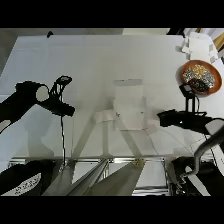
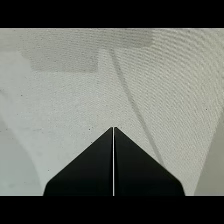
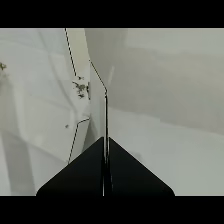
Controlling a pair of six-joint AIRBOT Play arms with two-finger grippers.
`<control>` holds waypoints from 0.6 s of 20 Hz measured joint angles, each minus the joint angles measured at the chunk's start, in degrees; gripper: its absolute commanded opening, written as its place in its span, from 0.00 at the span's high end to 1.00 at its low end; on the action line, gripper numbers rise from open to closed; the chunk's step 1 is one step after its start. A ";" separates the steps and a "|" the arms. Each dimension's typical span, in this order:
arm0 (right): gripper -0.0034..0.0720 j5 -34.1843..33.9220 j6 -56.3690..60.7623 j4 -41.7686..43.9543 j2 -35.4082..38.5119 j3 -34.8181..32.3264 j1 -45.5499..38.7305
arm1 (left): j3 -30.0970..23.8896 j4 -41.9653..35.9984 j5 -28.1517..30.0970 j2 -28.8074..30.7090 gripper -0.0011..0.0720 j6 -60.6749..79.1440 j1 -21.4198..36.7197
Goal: Fold the box and place the chain.
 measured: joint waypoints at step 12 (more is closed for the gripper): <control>0.94 -8.44 8.94 -1.20 -0.72 -4.26 12.63 | -0.02 -3.41 4.68 0.00 0.27 7.65 0.00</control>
